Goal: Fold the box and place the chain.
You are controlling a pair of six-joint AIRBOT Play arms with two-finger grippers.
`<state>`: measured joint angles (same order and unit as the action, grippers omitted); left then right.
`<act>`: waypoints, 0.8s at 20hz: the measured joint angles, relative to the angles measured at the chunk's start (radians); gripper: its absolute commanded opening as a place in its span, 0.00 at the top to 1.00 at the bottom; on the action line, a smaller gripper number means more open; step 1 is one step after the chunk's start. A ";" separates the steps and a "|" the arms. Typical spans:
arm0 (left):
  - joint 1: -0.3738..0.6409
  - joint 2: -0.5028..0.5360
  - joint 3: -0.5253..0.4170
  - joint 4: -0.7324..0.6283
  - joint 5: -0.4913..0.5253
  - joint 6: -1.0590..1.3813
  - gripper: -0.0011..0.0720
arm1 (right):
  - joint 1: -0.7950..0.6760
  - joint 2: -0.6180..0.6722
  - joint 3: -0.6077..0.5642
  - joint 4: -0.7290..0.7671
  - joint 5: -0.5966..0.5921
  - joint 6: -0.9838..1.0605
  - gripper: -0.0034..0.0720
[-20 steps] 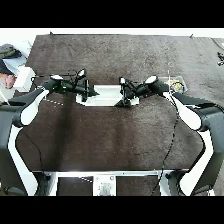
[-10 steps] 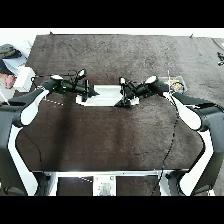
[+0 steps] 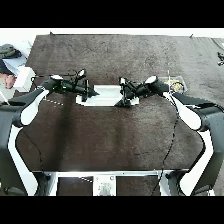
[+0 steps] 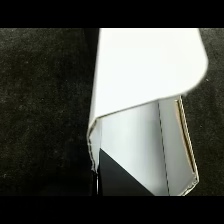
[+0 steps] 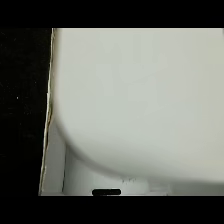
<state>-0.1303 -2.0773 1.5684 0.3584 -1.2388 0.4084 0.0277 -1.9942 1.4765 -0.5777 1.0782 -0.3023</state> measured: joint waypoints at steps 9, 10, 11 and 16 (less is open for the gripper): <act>0.000 0.000 0.000 0.000 0.000 0.000 0.97 | 0.000 0.000 0.000 -0.002 -0.002 0.000 0.43; 0.000 0.000 0.000 0.000 0.000 0.000 0.97 | 0.000 0.000 0.000 -0.002 -0.002 0.000 0.43; 0.000 0.000 0.000 0.000 0.000 0.000 0.90 | 0.000 0.000 0.000 -0.002 -0.002 0.000 0.43; 0.001 0.001 0.000 0.003 0.006 0.004 0.34 | 0.000 0.000 0.000 -0.002 -0.004 0.000 0.43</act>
